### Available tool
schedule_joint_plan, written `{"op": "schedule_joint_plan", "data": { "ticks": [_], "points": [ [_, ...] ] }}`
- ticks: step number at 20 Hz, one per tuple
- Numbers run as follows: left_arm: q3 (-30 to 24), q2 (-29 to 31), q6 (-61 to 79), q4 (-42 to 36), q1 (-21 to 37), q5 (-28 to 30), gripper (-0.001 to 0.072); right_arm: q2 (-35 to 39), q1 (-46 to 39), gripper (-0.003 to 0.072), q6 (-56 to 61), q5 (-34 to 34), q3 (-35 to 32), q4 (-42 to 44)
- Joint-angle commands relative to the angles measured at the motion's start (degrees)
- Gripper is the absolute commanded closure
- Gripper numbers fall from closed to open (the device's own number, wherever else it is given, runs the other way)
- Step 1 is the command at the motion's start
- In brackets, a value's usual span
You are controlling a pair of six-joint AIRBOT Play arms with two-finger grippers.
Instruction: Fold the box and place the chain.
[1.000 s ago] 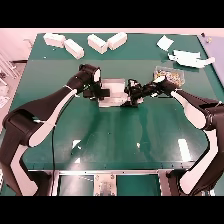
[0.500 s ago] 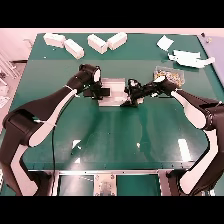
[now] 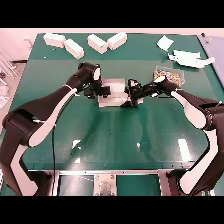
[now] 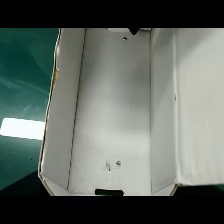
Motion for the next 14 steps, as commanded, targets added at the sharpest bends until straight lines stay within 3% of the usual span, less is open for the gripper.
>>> {"op": "schedule_joint_plan", "data": {
  "ticks": [1,7,14],
  "points": [
    [0.7,0.2,1.4,-0.2,0.1,-1.9,0.0128,0.0,0.0,0.0093,0.0,-0.1,0.0,0.1],
    [2.4,2.8,12.1,-7.1,2.1,-4.7,0.0128,0.0,0.0,0.0093,0.0,-0.1,0.0,0.1],
    [2.1,10.8,34.7,-7.1,8.5,-12.5,0.0127,0.0,0.0,0.0093,0.0,-0.1,0.0,0.1]
  ]
}}
